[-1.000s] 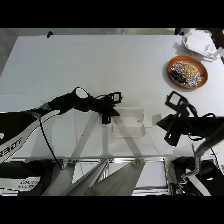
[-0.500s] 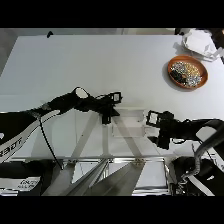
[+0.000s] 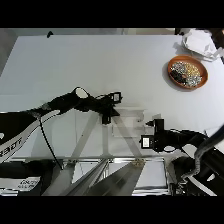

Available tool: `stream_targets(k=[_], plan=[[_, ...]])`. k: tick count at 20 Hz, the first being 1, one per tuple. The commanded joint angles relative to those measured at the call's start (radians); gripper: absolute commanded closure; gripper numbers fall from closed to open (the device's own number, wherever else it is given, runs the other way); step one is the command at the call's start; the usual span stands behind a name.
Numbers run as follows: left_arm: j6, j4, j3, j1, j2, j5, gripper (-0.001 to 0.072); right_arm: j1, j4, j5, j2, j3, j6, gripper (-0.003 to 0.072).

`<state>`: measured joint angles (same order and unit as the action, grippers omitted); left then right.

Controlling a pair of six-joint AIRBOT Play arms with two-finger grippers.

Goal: Fold the box and place the chain.

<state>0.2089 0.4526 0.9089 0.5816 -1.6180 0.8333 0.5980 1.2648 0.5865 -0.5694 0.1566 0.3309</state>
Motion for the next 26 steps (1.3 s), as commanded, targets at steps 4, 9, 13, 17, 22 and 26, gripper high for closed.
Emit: stream_targets(k=[4,9,13,17,22,26], plan=[[0.000,0.000,0.000,0.000,0.000,0.001,0.0699,0.049,-0.049,-0.109,-0.044,-0.023,-0.011,-0.0019],[0.000,0.000,0.000,0.000,0.000,0.001,0.0699,0.033,-0.115,-0.134,-0.056,-0.021,-0.006,-0.0017],[0.000,0.000,0.000,0.000,0.000,0.001,0.0699,-0.054,-0.254,-0.131,-0.056,-0.008,-0.139,-0.0014],[0.000,0.000,0.000,0.000,0.000,0.001,0.0699,-0.126,-0.264,-0.129,-0.056,0.030,-0.158,-0.0014],[0.000,0.000,0.000,0.000,0.000,0.001,0.0699,-0.208,-0.430,-0.059,-0.059,0.037,-0.374,-0.0014],[0.000,0.000,0.000,0.000,0.000,0.001,0.0699,-0.323,-0.547,-0.016,-0.079,0.039,-0.500,-0.0012]])
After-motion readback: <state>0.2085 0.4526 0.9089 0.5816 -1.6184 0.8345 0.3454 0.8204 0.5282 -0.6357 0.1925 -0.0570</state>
